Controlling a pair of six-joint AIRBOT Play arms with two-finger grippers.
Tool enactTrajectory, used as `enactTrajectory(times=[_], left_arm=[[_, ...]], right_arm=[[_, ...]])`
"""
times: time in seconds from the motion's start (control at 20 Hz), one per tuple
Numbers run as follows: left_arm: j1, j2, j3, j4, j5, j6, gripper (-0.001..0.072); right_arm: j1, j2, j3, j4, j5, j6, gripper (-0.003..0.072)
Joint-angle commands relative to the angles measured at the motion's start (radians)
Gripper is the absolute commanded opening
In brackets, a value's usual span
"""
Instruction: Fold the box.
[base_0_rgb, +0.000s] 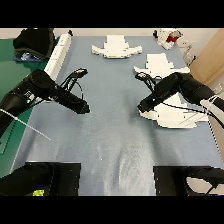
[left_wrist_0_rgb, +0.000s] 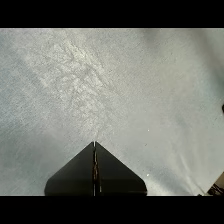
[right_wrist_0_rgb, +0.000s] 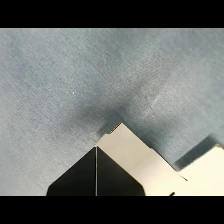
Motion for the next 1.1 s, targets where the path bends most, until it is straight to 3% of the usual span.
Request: enactTrajectory(times=[0.0,0.65,1.0,1.05], left_arm=[[0.000,0.000,0.000,0.000,0.000,0.000,0.0013],[0.000,0.000,0.000,0.000,0.002,0.000,0.0013],[0.000,-0.001,0.000,-0.030,0.048,0.000,0.0013],[0.000,-0.001,0.000,-0.053,0.052,0.000,0.0013]], right_arm=[[0.000,0.000,0.001,0.000,0.000,0.000,0.0004],[0.001,0.000,0.001,0.009,-0.001,0.007,0.0004],[0.001,-0.001,0.001,0.093,0.006,0.407,0.0009],[-0.002,-0.001,0.006,0.080,0.006,0.483,0.0091]])
